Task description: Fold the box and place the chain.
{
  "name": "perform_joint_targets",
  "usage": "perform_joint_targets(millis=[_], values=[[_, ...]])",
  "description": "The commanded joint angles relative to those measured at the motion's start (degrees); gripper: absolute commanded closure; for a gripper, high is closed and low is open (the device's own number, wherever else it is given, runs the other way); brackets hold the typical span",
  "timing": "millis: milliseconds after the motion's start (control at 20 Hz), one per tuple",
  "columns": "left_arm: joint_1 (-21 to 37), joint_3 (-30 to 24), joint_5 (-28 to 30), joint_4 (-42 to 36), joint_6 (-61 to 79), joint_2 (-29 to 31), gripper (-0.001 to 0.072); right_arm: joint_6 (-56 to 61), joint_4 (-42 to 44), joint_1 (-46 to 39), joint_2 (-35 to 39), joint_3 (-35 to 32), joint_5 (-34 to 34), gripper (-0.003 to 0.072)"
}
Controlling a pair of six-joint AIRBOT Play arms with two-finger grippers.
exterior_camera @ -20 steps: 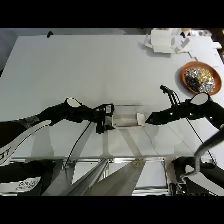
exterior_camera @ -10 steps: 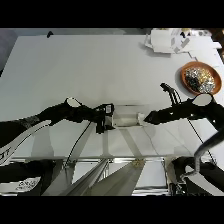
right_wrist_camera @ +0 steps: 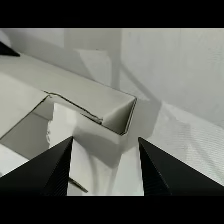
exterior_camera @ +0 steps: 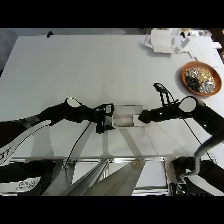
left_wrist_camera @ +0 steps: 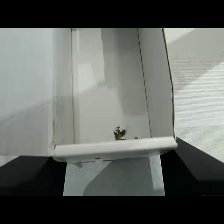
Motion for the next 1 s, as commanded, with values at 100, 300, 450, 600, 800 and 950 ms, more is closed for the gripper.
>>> perform_joint_targets(millis=[100, 300, 450, 600, 800, 950], values=[[0.0, 0.0, 0.0, 0.0, 0.0, 0.0, 0.0636, 19.1, -12.5, 7.0, 0.0, 1.9, -2.8, 0.0232], [0.0, 0.0, 0.0, 0.0, 0.0, 0.0, 0.0636, 23.3, -13.6, 10.9, -0.5, 3.7, -3.8, 0.0278], [0.0, 0.0, 0.0, 0.0, 0.0, 0.0, 0.0636, 27.1, -15.7, 13.7, -2.1, 4.7, -2.9, 0.0278], [0.0, 0.0, 0.0, 0.0, 0.0, 0.0, 0.0636, 30.6, -19.9, 15.8, -2.3, 4.8, -1.8, 0.0277], [0.0, 0.0, -0.1, 0.0, 0.0, 0.0, 0.0636, 35.4, -24.1, 17.2, -2.3, 4.8, -1.3, 0.0278], [0.0, 0.0, 0.0, 0.0, 0.0, 0.0, 0.0636, 37.2, -24.5, 17.9, -3.0, 5.2, -0.9, 0.0288]])
